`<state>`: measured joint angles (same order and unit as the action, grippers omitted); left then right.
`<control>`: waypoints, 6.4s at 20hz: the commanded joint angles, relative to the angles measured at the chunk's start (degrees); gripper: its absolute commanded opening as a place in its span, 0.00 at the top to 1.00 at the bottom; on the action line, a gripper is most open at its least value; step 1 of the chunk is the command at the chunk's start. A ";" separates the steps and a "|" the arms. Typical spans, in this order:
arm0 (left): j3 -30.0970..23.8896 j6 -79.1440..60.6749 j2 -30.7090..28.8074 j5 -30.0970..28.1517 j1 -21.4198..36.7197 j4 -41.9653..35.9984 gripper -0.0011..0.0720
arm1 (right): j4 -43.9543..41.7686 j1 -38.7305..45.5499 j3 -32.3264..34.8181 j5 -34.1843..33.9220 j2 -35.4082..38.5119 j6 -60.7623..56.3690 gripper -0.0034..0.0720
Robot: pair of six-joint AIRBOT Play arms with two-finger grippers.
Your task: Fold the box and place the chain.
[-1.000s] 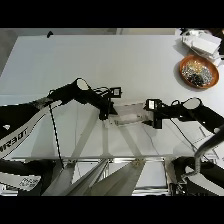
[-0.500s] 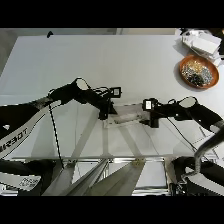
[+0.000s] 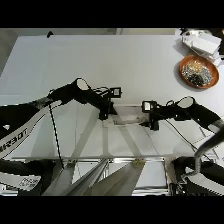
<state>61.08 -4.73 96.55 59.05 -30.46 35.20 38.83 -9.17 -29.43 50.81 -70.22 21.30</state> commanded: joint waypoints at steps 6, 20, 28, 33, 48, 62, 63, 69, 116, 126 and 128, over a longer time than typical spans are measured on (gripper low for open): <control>0.00 0.04 0.02 -0.07 0.02 0.02 0.97 | 2.69 -2.49 0.07 0.66 -0.04 -1.95 0.29; 0.00 0.04 0.02 -0.07 0.00 0.02 0.97 | 2.71 -2.56 0.07 -0.87 -1.14 -1.81 0.44; 0.00 0.04 0.02 -0.07 0.00 0.02 0.97 | 2.75 -2.56 0.07 -0.81 -1.14 -1.81 0.54; 0.00 0.04 0.02 -0.07 0.02 0.02 0.97 | 2.73 -2.56 0.07 -0.37 -1.11 -1.79 0.53; 0.00 0.24 0.02 1.16 0.00 -3.45 0.97 | 2.75 -2.56 0.07 -0.46 -1.11 -1.79 0.53; 0.00 1.79 -3.52 1.18 0.22 6.64 0.36 | 2.78 -2.56 0.07 -0.48 -1.09 -1.79 0.53; 0.00 3.65 -4.04 1.31 0.46 10.03 0.36 | 2.75 -2.56 0.04 -0.46 -1.09 -1.79 0.53; 0.02 15.39 -10.73 4.50 5.46 19.56 0.36 | 2.78 -2.56 0.04 -0.48 -1.11 -1.79 0.53; -4.48 34.27 -25.33 -6.60 -2.64 19.26 0.99 | 2.75 -2.56 0.07 -0.48 -1.11 -1.79 0.53; -18.64 19.69 -24.87 -13.40 -6.21 2.25 0.98 | 2.78 -2.56 0.04 -0.46 -1.09 -1.79 0.53; -18.62 19.69 -24.94 -13.66 -6.19 2.25 0.98 | 2.78 -2.56 0.04 -0.48 -1.11 -1.79 0.53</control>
<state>43.51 16.62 71.55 45.95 -36.36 38.59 41.74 -11.75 -29.39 50.43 -71.31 19.73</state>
